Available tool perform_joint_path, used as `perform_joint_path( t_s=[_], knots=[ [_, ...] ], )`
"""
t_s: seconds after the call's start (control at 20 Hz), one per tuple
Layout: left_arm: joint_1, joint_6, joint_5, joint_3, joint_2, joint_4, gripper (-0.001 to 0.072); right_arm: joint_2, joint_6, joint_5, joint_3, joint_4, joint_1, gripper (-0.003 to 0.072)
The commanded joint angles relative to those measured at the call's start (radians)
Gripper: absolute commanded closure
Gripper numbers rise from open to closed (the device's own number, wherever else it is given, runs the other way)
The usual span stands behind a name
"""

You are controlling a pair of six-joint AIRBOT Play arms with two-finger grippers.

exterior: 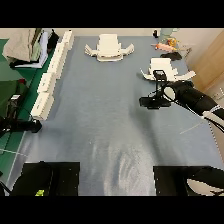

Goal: Fold the box.

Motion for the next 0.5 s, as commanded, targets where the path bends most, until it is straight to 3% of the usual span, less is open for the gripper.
perform_joint_path(
  t_s=[0.0, 0.1, 0.15, 0.25, 0.3, 0.35, 0.45],
  knots=[
    [0.000, -0.177, -0.292, 0.022, 0.158, 0.142, 0.0008, 0.000, -0.057, 0.005, 0.001, 0.061, 0.000, 0.0681],
    [-0.010, -0.276, -0.391, 0.071, 0.240, 0.128, 0.0010, 0.000, -0.142, 0.008, 0.000, 0.147, 0.000, 0.0681],
    [-0.031, -0.332, -0.406, 0.102, 0.272, 0.117, 0.0085, 0.000, -0.176, 0.009, 0.001, 0.183, 0.000, 0.0681],
    [-0.093, -0.362, -0.429, 0.170, 0.320, 0.100, 0.0471, 0.000, -0.202, 0.009, 0.001, 0.200, 0.000, 0.0681],
    [-0.126, -0.378, -0.438, 0.203, 0.326, 0.094, 0.0599, 0.000, -0.203, 0.008, 0.001, 0.200, 0.000, 0.0681],
    [-0.165, -0.420, -0.451, 0.238, 0.319, 0.080, 0.0691, -0.001, -0.203, 0.002, 0.002, 0.201, 0.000, 0.0681],
    [-0.256, -0.539, -0.456, 0.289, 0.259, 0.048, 0.0692, -0.005, -0.208, -0.015, 0.016, 0.208, 0.000, 0.0681]
  ],
)
